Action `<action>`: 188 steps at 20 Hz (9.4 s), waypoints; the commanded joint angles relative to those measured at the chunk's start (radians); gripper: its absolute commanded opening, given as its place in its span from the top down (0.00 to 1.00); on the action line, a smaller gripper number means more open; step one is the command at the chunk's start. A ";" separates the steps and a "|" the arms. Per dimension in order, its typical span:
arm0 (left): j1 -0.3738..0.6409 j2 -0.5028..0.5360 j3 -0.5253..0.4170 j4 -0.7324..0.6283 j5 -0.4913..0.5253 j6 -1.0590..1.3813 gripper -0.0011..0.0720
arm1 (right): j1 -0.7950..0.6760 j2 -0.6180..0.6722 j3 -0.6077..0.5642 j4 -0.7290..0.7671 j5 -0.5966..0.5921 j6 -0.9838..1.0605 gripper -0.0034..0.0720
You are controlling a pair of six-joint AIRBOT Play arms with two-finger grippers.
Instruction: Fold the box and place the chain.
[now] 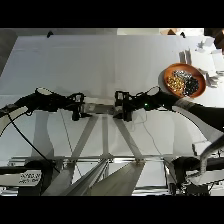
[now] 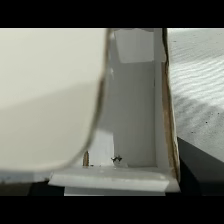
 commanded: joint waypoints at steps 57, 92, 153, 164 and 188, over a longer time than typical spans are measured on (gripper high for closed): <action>0.000 0.001 0.001 0.001 0.004 0.001 0.52 | -0.038 0.287 0.000 0.045 0.008 0.501 0.94; 0.000 0.001 0.001 0.000 0.004 0.001 0.52 | 0.093 0.186 -0.001 -0.364 -0.222 0.345 0.88; 0.000 0.001 0.001 0.001 0.004 0.001 0.52 | -0.055 0.232 -0.238 0.192 -0.061 1.262 0.94; 0.000 0.001 0.001 0.000 0.004 0.001 0.52 | -0.035 0.232 -0.238 0.306 -0.037 1.123 0.27; 0.000 0.001 0.001 0.000 0.004 0.001 0.52 | 0.223 0.225 -0.027 -0.752 -0.404 2.094 0.16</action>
